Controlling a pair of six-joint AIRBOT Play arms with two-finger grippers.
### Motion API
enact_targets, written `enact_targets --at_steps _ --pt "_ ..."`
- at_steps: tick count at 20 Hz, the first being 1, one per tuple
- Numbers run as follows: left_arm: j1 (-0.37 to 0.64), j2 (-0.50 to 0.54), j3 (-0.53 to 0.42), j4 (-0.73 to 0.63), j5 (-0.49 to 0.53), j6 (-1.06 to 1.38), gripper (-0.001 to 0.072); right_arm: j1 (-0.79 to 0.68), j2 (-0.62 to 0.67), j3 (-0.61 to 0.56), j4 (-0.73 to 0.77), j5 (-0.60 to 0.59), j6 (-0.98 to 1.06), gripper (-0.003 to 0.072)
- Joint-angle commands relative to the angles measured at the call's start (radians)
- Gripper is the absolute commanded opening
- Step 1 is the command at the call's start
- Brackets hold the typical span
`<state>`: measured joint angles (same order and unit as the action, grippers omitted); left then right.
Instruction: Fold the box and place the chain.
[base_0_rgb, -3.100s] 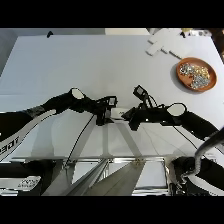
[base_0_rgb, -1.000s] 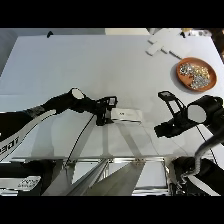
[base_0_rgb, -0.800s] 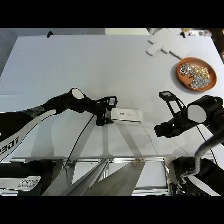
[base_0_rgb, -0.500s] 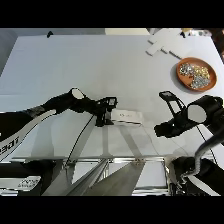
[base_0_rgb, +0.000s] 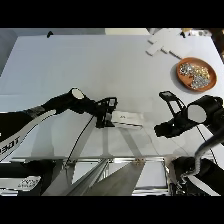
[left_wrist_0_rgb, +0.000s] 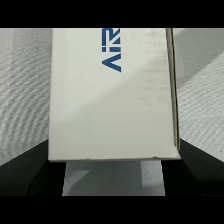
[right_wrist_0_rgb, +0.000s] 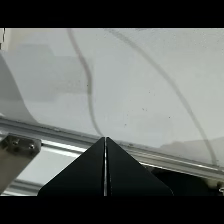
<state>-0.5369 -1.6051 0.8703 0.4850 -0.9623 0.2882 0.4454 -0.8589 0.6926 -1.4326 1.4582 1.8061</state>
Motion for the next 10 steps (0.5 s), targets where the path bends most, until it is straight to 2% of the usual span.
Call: enact_targets --at_steps 1,3,5,7,10 --pt "0.001 0.014 0.000 0.005 0.013 0.000 0.0003 0.000 0.001 0.001 0.000 0.000 0.000 0.0020" --pt "0.001 0.058 0.000 0.029 0.039 -0.003 0.0003 0.000 0.001 0.001 0.000 0.000 0.000 0.0020" --pt "0.002 0.135 0.000 0.078 0.123 -0.134 0.0003 0.000 0.001 0.001 0.000 0.000 0.000 0.0020" --pt "0.016 0.227 0.000 0.169 0.204 -0.323 0.0003 0.000 0.001 0.001 0.000 0.000 0.000 0.0020" --pt "0.108 0.376 0.000 0.337 0.259 -0.535 0.0002 0.000 0.001 0.001 0.000 0.000 0.000 0.0020"
